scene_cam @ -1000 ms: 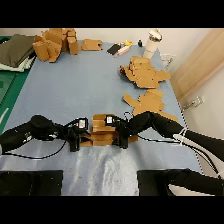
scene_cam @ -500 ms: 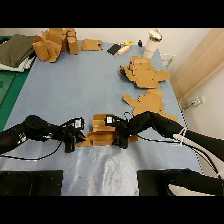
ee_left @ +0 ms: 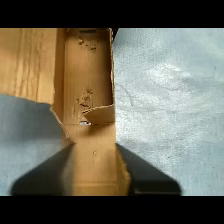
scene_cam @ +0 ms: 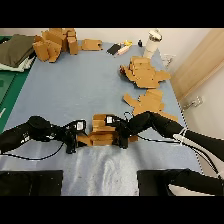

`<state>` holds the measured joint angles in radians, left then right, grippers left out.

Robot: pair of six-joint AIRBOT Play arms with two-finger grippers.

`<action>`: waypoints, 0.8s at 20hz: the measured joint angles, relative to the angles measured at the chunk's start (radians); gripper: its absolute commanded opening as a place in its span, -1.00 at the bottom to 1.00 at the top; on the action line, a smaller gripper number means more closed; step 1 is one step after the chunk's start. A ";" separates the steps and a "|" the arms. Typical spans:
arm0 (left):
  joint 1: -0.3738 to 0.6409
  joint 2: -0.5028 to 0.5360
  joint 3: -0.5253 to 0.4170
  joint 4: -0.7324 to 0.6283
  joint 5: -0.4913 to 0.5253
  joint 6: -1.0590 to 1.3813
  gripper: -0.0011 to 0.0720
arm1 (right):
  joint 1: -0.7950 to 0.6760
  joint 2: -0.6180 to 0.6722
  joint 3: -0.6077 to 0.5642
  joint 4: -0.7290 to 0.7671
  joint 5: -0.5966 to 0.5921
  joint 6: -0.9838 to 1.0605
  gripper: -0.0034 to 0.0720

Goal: Fold the box.

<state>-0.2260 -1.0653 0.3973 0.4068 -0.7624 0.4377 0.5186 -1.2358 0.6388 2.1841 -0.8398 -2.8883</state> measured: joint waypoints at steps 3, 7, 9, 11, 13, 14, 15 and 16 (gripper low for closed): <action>-0.006 -0.008 0.001 -0.016 0.003 0.029 -0.22 | 0.000 0.000 0.000 0.000 0.000 0.000 0.43; -0.010 -0.012 0.002 -0.035 0.003 0.045 -0.22 | 0.000 0.000 0.000 0.000 0.000 0.000 0.43; -0.011 -0.011 0.002 -0.030 0.003 0.041 -0.22 | 0.000 0.000 0.000 0.000 0.000 0.000 0.43; -0.011 -0.010 0.002 -0.009 0.005 0.010 -0.21 | 0.000 0.000 0.000 0.000 0.000 0.000 0.43; -0.003 -0.008 0.002 0.011 0.018 -0.027 0.31 | 0.000 0.000 0.000 0.000 0.000 0.000 0.42; 0.000 -0.008 0.002 0.017 0.028 -0.043 0.32 | 0.000 0.000 0.000 0.000 0.000 0.000 0.42; 0.002 -0.008 0.002 0.022 0.034 -0.056 0.32 | 0.000 0.000 0.000 0.000 0.000 0.000 0.43; 0.003 -0.008 0.002 0.027 0.036 -0.064 0.32 | 0.000 0.000 0.000 0.000 0.000 0.000 0.42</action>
<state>-0.2230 -1.0729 0.3992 0.4335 -0.7265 0.3737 0.5186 -1.2358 0.6388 2.1838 -0.8398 -2.8883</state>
